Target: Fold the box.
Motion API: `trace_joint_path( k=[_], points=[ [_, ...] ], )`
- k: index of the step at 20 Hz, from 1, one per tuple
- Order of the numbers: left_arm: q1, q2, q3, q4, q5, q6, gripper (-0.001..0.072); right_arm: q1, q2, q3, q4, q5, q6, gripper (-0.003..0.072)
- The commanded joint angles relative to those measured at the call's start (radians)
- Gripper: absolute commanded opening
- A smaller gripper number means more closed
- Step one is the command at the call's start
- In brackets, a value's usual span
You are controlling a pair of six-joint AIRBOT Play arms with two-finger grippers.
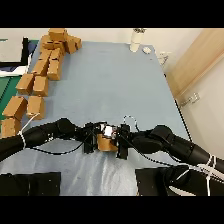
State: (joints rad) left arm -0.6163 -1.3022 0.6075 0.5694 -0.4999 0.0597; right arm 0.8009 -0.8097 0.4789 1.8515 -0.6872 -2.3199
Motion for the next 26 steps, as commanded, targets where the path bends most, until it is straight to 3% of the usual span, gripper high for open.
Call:
trace_joint_path(
  k=[1,5,6,7,10,11,12,19,26],
  points=[
    [-0.001,-0.001,0.0,-0.001,0.0,0.0,0.0422,0.005,0.025,-0.008,-0.02,0.022,0.0,0.0005],
    [-0.001,-0.001,0.0,-0.001,0.0,0.0,0.0422,0.023,0.136,-0.009,-0.028,0.011,-0.068,0.0047],
    [-0.001,-0.001,0.0,-0.001,0.0,0.0,0.0422,0.029,0.153,-0.009,-0.034,0.005,-0.1,0.0249],
    [-0.001,-0.001,0.0,0.0,0.0,0.0,0.0422,0.029,0.154,-0.009,-0.035,0.002,-0.14,0.0396],
    [-0.001,-0.001,0.0,0.0,0.001,0.0,0.0422,0.028,0.106,-0.009,-0.035,0.035,-0.24,0.0411],
    [-0.001,-0.001,0.0,0.0,0.001,0.0,0.0422,0.028,0.079,-0.009,-0.035,0.051,-0.258,0.0507],
    [-0.001,-0.001,0.0,0.0,0.0,0.0,0.0422,0.03,0.056,-0.009,-0.029,0.063,-0.283,0.0546],
    [-0.001,-0.001,0.0,-0.001,0.0,0.0,0.0422,0.043,-0.034,-0.008,0.017,0.105,-0.37,0.0546],
    [-0.001,-0.001,0.0,0.0,0.0,0.0,0.0422,0.068,-0.043,-0.008,-0.082,0.113,-0.338,0.0517]
  ],
)
